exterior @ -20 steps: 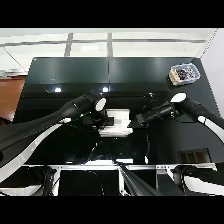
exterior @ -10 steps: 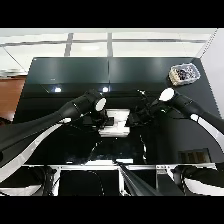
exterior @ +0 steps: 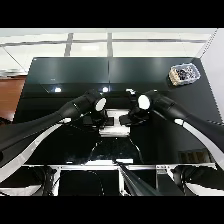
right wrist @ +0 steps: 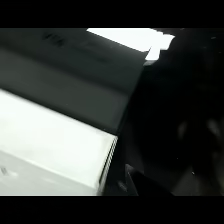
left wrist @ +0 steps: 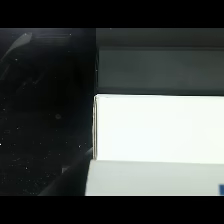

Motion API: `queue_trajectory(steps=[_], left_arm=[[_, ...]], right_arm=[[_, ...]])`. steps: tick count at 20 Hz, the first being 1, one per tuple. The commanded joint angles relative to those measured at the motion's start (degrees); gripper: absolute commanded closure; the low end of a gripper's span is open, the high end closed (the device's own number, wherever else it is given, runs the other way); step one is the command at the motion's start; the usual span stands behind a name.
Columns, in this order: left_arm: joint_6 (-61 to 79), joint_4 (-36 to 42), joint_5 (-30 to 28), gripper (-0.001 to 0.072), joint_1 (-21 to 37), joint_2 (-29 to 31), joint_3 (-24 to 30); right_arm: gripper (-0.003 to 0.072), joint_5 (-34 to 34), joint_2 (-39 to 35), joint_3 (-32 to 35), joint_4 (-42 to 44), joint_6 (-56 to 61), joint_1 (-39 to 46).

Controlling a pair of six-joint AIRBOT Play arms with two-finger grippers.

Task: Fold the box and place the chain.

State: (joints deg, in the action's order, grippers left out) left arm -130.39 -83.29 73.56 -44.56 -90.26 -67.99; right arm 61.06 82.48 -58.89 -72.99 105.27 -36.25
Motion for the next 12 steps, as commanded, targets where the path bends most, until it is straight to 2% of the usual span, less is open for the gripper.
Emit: queue_trajectory(steps=[1,6,9,12], left_arm=[[0.00,-0.02,-0.02,0.0683,-0.02,-0.02,-0.02],[0.00,-0.02,0.22,0.0682,-0.02,-0.02,-0.02],[0.09,-0.02,0.22,0.0682,-0.02,-0.02,-0.02],[0.09,-0.04,0.20,0.0683,-0.02,-0.02,-0.02]], right_arm=[[0.0384,0.02,1.51,-2.03,-9.44,14.53,-4.94],[0.0390,2.16,4.39,-2.05,-9.40,20.94,-7.28],[0.0671,2.14,4.59,-2.05,-9.14,21.42,-7.56],[0.0670,2.45,4.59,-2.05,-9.16,22.32,-7.56]])
